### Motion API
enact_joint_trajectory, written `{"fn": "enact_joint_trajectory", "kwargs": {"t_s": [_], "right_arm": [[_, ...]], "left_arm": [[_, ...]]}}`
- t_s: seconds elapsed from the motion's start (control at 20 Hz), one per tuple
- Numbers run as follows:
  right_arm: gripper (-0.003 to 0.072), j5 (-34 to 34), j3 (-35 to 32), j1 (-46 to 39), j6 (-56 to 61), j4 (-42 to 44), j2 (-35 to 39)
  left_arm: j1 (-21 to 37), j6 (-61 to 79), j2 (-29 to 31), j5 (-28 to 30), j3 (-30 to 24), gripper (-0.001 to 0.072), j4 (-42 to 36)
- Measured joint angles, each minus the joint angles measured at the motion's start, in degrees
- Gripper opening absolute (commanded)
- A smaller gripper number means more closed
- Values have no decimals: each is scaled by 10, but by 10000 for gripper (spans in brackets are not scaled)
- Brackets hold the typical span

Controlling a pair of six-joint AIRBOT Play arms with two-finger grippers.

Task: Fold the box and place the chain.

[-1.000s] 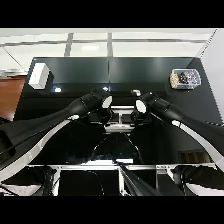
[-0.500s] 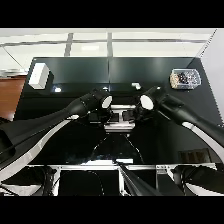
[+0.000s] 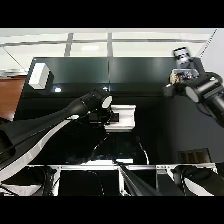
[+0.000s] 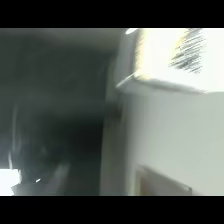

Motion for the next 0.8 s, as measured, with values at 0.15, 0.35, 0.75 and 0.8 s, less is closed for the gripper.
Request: {"fn": "enact_joint_trajectory", "kwargs": {"t_s": [0.15, 0.35, 0.75, 0.8], "right_arm": [[713, -107, -10, -102, 24, 27, -46], [712, -121, 93, -189, 34, 75, -163], [706, 33, 430, -262, 7, 200, -415], [578, 43, 451, -265, 4, 213, -432]], "left_arm": [[0, -1, 0, 0, 0, 27, 0], [0, -1, 0, 0, 0, 27, 0], [0, 0, 0, 2, 0, 27, 0], [0, 0, 0, 2, 0, 27, 0]]}}
